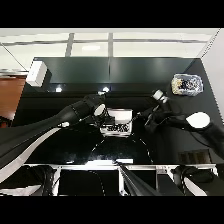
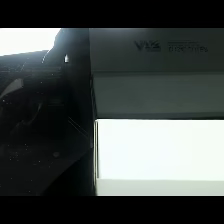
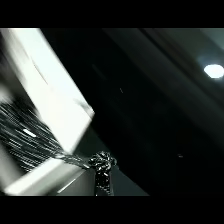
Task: Fold the box and place the chain.
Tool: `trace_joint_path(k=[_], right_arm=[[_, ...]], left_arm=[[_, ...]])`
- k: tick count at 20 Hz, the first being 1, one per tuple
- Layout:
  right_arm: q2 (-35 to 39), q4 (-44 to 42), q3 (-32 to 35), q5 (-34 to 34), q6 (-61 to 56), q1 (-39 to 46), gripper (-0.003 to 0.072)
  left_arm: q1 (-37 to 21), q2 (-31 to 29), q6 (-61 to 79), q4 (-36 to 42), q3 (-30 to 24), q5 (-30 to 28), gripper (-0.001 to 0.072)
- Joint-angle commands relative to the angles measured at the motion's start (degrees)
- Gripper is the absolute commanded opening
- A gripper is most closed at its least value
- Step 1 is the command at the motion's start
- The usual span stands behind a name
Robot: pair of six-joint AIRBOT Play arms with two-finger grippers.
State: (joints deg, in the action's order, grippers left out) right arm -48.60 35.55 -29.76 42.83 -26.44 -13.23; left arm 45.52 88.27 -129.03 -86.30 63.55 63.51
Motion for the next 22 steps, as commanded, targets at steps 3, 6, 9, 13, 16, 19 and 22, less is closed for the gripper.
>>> trace_joint_path(k=[3,6,9,13,16,19,22], right_arm=[[4.4,-17.1,-3.4,17.6,-15.5,2.2,0.0014],[3.5,-15.7,-3.4,7.1,-21.7,-5.5,0.0015],[1.3,-9.4,-3.4,0.3,-26.7,-9.5,0.0321],[1.8,-6.4,-3.8,2.4,-26.9,-4.0,0.0432],[1.8,-3.9,-4.5,6.3,-26.9,3.5,0.0432],[1.8,-3.8,-4.5,9.6,-26.9,6.8,0.0432],[1.8,-3.3,-4.5,11.3,-26.9,6.8,0.0432]], left_arm=[[0.0,0.0,0.0,0.0,0.0,-0.2,0.0029],[0.0,0.0,0.0,0.0,0.0,-0.5,0.0029],[0.0,0.0,0.0,0.0,0.0,-0.4,0.0029],[0.0,0.3,-0.2,0.0,0.0,-0.4,0.0029],[0.0,1.5,-0.2,0.0,0.0,0.6,0.0030],[-0.2,1.6,-0.2,0.4,0.3,1.9,0.0031],[-0.2,1.4,-2.0,0.0,3.0,4.2,0.0483]])
